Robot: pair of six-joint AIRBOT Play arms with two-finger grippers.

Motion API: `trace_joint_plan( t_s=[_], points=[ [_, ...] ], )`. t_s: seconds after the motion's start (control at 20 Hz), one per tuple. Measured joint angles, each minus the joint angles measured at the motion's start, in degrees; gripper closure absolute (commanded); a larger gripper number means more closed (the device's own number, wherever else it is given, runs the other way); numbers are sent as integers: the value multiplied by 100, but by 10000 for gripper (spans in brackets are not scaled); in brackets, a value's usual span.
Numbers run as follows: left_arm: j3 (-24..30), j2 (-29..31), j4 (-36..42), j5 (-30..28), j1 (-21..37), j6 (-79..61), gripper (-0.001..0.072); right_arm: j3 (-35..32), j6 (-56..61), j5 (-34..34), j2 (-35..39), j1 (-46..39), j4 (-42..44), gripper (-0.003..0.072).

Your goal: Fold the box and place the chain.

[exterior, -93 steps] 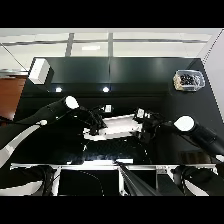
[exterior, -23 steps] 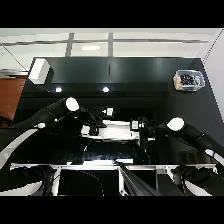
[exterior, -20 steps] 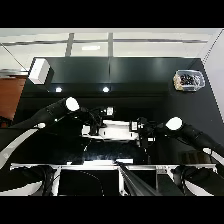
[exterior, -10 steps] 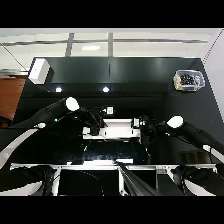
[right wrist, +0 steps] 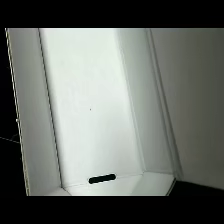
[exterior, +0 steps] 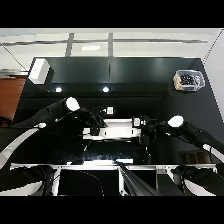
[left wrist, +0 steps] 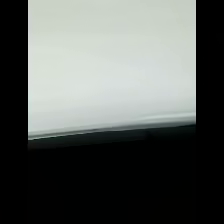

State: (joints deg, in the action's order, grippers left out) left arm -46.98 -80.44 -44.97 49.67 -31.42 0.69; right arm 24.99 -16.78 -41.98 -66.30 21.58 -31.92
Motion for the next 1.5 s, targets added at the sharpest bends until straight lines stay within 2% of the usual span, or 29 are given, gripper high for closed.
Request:
trace_joint_plan(
  t_s=[0.65, 0.7, 0.75, 0.8, 0.85, 0.95, 1.0, 1.05, 1.15, 1.2, 1.25, 1.3, 1.5],
  points=[
    [0, -57, 92, 0, -2, -4, 682, 0, -2, 2, 0, 7, -24, -16],
    [0, -68, 94, -13, -2, -4, 682, 0, 0, 2, 0, 7, -24, -2],
    [0, -81, 98, -28, -2, -4, 681, 0, -2, 2, 0, 7, -24, 130],
    [0, -83, 98, -70, -4, -9, 678, 0, 0, -2, 0, 4, -22, 147],
    [0, -87, 103, -90, -2, -7, 621, 0, 0, 2, 0, 4, -20, 147],
    [0, -92, 111, -105, -4, -9, 320, 0, -2, 7, 0, 4, -20, 149],
    [0, -85, 114, -109, 0, -7, 219, 2, -2, 4, 0, 4, -20, 149],
    [0, -66, 105, -111, 11, 0, 187, 2, -2, 4, 0, 7, -20, 149],
    [0, 11, 50, -114, 63, 98, 182, 2, -2, 4, 0, 4, -20, 149],
    [0, 72, 11, -125, 109, 192, 150, 0, -2, 7, 0, 4, -17, 148],
    [0, 157, -55, -120, 173, 330, 85, 2, -2, 9, 0, 7, -15, 149],
    [0, 256, -142, -109, 240, 511, 70, 0, -2, 13, 0, 7, -13, 149],
    [0, 833, -610, 243, 629, 1596, 82, 0, 0, 22, 0, 7, -4, 166]
  ],
)
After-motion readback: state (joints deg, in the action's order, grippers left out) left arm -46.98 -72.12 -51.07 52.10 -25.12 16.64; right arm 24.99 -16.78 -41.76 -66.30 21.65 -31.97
